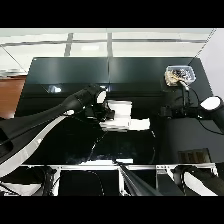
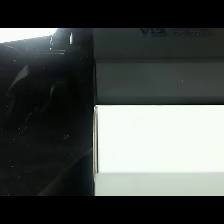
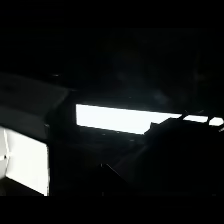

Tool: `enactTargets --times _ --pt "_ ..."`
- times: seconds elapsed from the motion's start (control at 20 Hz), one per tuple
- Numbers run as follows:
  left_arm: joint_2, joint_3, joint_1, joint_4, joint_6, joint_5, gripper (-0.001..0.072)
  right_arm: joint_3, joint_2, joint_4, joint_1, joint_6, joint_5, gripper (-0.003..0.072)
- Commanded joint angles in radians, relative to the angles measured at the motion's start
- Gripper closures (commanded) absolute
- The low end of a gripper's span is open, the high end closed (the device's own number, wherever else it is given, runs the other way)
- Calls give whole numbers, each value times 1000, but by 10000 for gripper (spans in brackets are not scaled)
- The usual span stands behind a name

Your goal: Fold the box and place the chain.

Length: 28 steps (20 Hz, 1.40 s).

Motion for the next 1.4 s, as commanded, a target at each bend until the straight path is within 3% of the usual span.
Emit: enactTargets --times 0.0,0.25,0.35,0.45,0.55,0.6,0.65,0.7,0.9,0.95,1.0,1.05,1.35 --pt "0 1 1 0 0 -1 679 -56 -77 134 -79 114 0 673" --pt "0 1 1 0 0 -1 679 -55 -257 285 97 24 80 673" --pt "0 1 1 0 0 -1 679 -46 -282 380 180 -79 50 673" --pt "0 1 1 0 0 -1 679 -21 -282 381 219 -79 25 673" --pt "0 1 1 0 0 -1 679 24 -282 373 222 -79 112 669" --pt "0 1 1 0 0 -1 679 49 -282 369 222 -79 156 550" --pt "0 1 1 0 0 0 679 74 -282 368 222 -79 198 239" --pt "0 1 1 0 0 0 679 97 -282 368 222 -80 232 56" --pt "0 1 1 0 0 -1 679 126 -282 380 246 -78 245 55" --pt "0 1 1 0 0 -1 679 127 -282 380 260 -70 237 90" --pt "0 1 1 0 0 -1 679 131 -282 380 275 -63 231 216" --pt "0 1 1 0 0 -1 679 139 -282 374 291 -44 221 255" --pt "0 1 1 0 0 -1 679 240 -282 170 412 191 132 258"
